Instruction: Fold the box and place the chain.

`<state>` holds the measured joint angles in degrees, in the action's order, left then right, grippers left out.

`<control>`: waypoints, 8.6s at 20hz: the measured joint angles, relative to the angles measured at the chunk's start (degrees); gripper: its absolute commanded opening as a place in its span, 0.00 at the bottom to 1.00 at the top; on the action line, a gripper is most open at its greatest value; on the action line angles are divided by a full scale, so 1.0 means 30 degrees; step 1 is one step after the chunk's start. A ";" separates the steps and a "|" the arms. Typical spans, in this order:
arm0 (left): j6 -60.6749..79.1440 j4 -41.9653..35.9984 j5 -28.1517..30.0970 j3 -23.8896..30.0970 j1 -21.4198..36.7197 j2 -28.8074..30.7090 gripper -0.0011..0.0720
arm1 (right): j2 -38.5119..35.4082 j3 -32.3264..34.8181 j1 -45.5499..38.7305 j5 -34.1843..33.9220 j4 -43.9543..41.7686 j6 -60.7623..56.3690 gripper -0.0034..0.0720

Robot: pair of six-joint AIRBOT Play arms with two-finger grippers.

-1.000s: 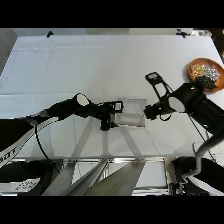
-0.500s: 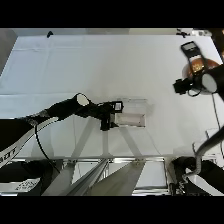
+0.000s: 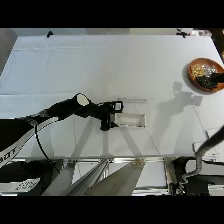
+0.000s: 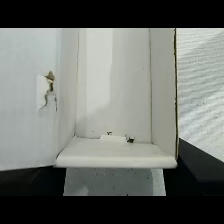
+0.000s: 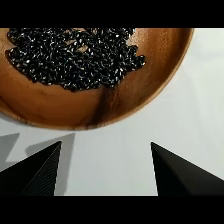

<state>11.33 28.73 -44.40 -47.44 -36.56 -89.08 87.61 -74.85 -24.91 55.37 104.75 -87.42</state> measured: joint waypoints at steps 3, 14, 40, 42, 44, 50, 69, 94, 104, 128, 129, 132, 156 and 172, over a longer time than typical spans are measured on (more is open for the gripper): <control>0.0000 0.0000 0.0000 0.0000 0.0000 0.0000 0.62 | 0.2827 -0.1989 -0.0532 -0.0488 -0.1785 0.0517 0.87; 0.0000 0.0007 0.0007 0.0000 0.0000 0.0000 0.62 | 0.7526 -0.4787 -0.0750 -0.2645 -0.4750 0.0867 0.14; 0.0000 0.0007 0.0000 0.0000 0.0007 0.0000 0.62 | -0.6156 -0.4845 -0.0772 0.7125 -1.2378 0.6353 0.06; 0.0000 0.0007 0.0000 0.0000 0.0007 0.0000 0.62 | -0.7730 -0.4838 -0.0780 0.8189 -1.3063 0.6535 0.06; 0.0000 0.0015 0.0000 0.0000 0.0007 0.0000 0.62 | -0.9158 -0.4838 -0.0780 0.9158 -1.3799 0.6615 0.06; 0.0000 0.0007 -0.0007 0.0000 0.0007 0.0000 0.62 | -1.2604 -0.4823 -0.0780 1.1380 -1.5650 0.6594 0.06; 0.0000 0.0015 -0.0007 0.0000 0.0007 0.0000 0.62 | -1.8382 0.2441 0.2433 1.0076 -2.1434 0.7082 0.06; 0.0000 0.0007 0.0000 0.0000 0.0000 0.0000 0.62 | -1.3959 1.0018 1.5977 0.1246 -1.7107 0.5384 0.06; 0.0000 0.0007 -0.0007 0.0000 0.0007 0.0000 0.62 | -0.8553 1.0098 1.7486 0.0109 -1.4775 0.4175 0.22; 0.0000 0.0007 0.0000 0.0000 0.0007 0.0000 0.62 | -1.7558 1.4032 1.7544 0.2754 -0.7898 0.4641 0.79; 0.0000 0.0007 0.0000 0.0000 0.0007 0.0000 0.62 | -1.8229 1.4855 1.7544 0.2630 -0.7664 0.4663 0.97; 0.0000 0.0015 0.0000 0.0000 0.0000 0.0000 0.62 | -1.9300 1.7078 1.7544 0.1705 -0.7482 0.4721 0.97; 0.0000 0.0066 -0.0066 0.0000 0.0007 0.0000 0.62 | -1.3092 1.8957 1.7544 -0.4809 -1.1482 0.9216 0.81; 0.0015 0.0080 -0.0066 -0.0007 0.0015 0.0007 0.62 | -1.2371 1.8899 1.7544 -0.4269 -1.2065 0.9122 0.24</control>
<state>11.38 28.97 -44.60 -47.46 -36.51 -89.06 50.50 -18.15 27.73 42.57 68.55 -60.05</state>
